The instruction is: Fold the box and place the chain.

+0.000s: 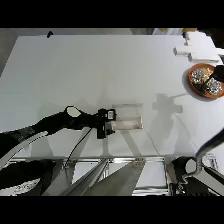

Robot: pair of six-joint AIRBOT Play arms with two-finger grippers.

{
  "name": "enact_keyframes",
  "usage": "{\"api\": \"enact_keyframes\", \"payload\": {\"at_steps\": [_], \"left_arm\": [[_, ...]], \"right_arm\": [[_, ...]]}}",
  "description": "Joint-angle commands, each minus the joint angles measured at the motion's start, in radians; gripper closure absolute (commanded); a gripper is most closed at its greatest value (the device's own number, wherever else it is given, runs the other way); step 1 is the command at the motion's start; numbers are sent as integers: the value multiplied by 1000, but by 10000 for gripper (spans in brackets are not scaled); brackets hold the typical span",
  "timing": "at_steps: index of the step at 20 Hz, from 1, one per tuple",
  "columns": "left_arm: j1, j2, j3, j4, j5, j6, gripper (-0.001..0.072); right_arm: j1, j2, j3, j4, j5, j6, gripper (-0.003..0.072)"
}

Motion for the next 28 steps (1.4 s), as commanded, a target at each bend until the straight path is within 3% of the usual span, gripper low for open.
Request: {"api": "enact_keyframes", "payload": {"at_steps": [1,17,23,28], "left_arm": [[0,0,0,0,0,0,542],[0,0,0,0,0,0,542],[0,0,0,0,0,0,542],[0,0,0,0,0,0,542]], "right_arm": [[104,113,1,36,132,-3,669],[524,408,0,37,418,70,669],[613,471,-5,139,406,88,669],[726,468,-66,155,287,87,669]]}}
